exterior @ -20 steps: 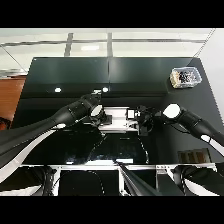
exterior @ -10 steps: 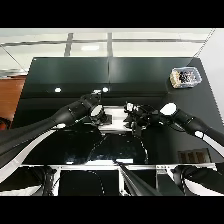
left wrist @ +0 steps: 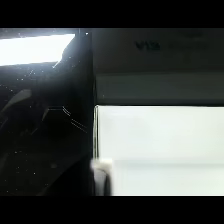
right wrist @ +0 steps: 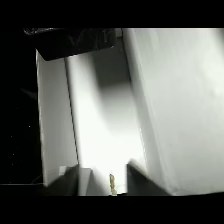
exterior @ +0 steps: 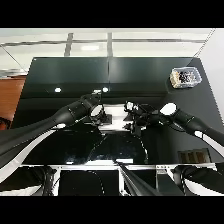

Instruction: Fold the box and place the chain.

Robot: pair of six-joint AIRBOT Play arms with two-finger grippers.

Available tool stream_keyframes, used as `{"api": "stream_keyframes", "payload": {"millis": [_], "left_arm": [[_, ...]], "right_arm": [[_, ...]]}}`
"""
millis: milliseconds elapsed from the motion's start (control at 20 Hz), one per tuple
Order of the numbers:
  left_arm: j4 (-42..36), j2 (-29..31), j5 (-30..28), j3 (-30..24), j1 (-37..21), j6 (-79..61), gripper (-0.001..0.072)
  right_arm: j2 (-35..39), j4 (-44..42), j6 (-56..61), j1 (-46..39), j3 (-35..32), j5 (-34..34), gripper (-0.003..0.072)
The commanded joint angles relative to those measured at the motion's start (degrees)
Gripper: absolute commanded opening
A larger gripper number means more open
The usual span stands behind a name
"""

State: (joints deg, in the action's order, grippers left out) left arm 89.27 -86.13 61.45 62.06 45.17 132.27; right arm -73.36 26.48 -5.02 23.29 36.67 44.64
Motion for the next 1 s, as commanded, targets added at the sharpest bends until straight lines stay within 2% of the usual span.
{"api": "stream_keyframes", "payload": {"millis": [0, 100, 250, 350, 550, 650, 750, 950], "left_arm": [[0.0, 0.0, 0.1, 0.0, 0.0, 0.0, 0.0030], [0.0, 0.0, 0.1, 0.0, 0.0, 0.0, 0.0031], [0.0, 0.0, 0.1, 0.0, 0.0, 0.0, 0.0030], [0.0, 0.0, 0.1, 0.0, 0.0, 0.0, 0.0030], [0.0, 0.0, 0.1, 0.0, 0.0, 0.0, 0.0030], [0.0, 0.0, 0.1, 0.0, 0.0, 0.0, 0.0030], [0.0, 0.0, 0.1, 0.0, 0.0, 0.0, 0.0031], [0.0, 0.0, 0.1, 0.0, 0.0, 0.0, 0.0030]], "right_arm": [[0.0, 0.6, 0.3, 0.0, 0.0, 0.2, 0.0093], [0.1, 0.6, 3.1, -0.1, 0.0, 1.0, 0.0013], [1.1, 0.9, 12.8, -3.2, 0.0, 9.2, 0.0018], [4.0, 2.0, 21.1, -8.5, 0.1, 14.4, 0.0018], [8.8, 3.7, 31.2, -26.1, 0.0, 28.7, 0.0018], [8.8, 5.1, 39.8, -35.2, -0.3, 28.7, 0.0018], [8.8, 5.2, 52.3, -41.6, -2.2, 24.3, 0.0018], [8.7, 11.8, 64.8, -44.9, -5.0, 17.5, 0.0018]]}}
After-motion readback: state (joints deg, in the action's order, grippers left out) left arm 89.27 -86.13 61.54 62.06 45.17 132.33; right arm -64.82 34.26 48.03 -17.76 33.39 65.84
